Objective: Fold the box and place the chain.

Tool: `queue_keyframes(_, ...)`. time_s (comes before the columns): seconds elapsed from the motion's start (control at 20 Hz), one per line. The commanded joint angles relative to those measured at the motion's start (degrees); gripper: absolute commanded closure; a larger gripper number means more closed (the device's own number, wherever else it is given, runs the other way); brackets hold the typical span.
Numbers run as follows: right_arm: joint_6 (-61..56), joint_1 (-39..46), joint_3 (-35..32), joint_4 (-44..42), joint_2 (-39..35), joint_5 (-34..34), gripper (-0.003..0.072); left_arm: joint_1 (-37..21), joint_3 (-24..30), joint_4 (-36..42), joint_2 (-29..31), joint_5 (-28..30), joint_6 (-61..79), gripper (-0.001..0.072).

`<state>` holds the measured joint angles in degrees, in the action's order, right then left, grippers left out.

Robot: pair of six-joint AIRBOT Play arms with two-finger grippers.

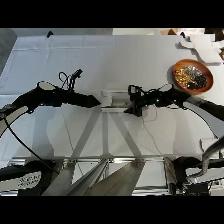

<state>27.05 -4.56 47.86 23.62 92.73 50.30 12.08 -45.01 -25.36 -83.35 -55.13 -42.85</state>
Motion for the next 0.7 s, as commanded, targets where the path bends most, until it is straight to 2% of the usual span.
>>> queue_keyframes(0.0, 0.0, -0.02, 0.0, -0.02, 0.0, 0.02, 0.026, 0.09, 0.02, 0.55, 0.0, 1.11, -1.16, 0.0361)
queue_keyframes(0.1, 0.0, -0.02, 0.0, -0.02, 0.0, 0.02, 0.026, 0.46, 0.02, 2.32, 0.0, 2.14, -1.33, 0.0355)
queue_keyframes(0.2, 0.0, -0.02, 0.0, -0.02, 0.0, 0.02, 0.026, 1.36, 0.02, 1.51, -0.02, 3.54, -1.33, 0.0292)
queue_keyframes(0.4, 0.0, -0.02, 0.0, -0.02, 0.0, 0.02, 0.026, 3.17, 0.02, 1.22, -0.02, 8.44, -2.64, 0.0298)
queue_keyframes(0.65, 0.0, -0.02, 0.0, -0.02, 0.0, 0.02, 0.026, 4.94, 0.02, -1.05, 0.0, 11.02, -3.41, 0.0298)
